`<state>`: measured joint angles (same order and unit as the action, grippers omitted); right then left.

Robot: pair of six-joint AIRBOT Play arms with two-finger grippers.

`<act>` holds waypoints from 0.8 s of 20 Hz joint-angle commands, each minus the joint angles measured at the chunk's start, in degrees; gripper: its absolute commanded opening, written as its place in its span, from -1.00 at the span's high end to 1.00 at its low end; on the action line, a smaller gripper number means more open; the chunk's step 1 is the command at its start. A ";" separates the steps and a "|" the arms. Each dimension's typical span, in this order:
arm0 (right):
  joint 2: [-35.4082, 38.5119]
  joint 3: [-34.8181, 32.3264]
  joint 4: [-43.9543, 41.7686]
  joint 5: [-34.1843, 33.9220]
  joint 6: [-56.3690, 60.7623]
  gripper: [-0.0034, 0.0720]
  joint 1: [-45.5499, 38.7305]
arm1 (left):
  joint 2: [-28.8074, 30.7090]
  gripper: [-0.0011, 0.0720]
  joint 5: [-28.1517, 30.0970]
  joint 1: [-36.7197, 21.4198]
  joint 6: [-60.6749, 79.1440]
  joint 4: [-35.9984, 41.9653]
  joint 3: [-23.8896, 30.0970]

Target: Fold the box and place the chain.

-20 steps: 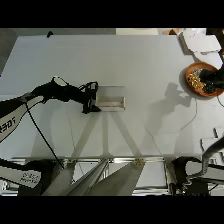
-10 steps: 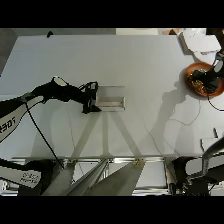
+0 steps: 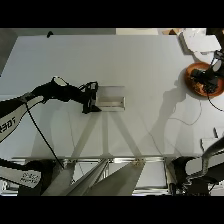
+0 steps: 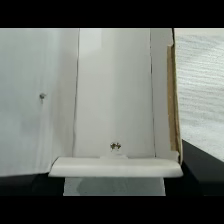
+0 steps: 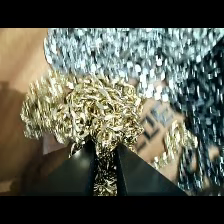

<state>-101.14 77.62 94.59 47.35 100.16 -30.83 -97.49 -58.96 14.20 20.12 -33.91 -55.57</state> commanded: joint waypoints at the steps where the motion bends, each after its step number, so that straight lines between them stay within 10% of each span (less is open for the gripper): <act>1: 3.21 0.11 -0.50 3.32 -3.32 0.88 0.04 | 0.02 0.27 0.02 -0.04 0.00 -0.02 -0.02; 16: 34.58 -1.18 -7.02 16.68 -16.26 0.89 0.37 | 0.02 0.27 0.02 -0.04 0.00 -0.02 -0.02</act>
